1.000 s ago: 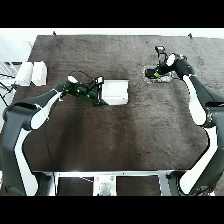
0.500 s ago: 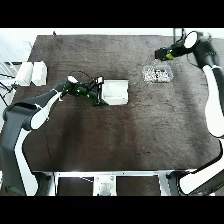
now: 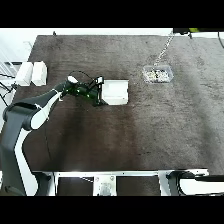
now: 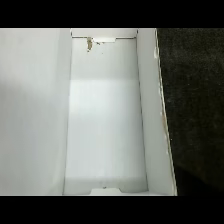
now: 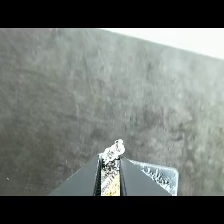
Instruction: Fold the box and place the chain.
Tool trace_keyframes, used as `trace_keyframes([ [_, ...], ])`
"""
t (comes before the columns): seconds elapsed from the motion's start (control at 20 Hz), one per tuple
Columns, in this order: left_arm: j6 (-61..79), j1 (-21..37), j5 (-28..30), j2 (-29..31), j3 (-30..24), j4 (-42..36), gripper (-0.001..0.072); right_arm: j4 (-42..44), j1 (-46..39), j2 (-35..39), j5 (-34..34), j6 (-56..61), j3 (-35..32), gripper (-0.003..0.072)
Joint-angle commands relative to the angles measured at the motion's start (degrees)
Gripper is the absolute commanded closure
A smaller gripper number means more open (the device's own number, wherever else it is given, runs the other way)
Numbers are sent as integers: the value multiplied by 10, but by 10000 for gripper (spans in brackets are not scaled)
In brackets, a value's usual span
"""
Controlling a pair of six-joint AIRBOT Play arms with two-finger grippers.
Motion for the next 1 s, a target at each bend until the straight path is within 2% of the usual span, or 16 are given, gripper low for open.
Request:
trace_keyframes([
  [0.0, 0, 0, 0, 0, 0, 0, 238, 0, 10, 32, 10, -9, 0, 675],
  [0.4, 0, 0, -2, 0, 0, 0, 239, 0, 76, 45, 134, -51, 0, 676],
  [0.95, 0, 0, -4, 0, 0, 0, 239, 43, 126, 45, 249, -83, -17, 676],
])
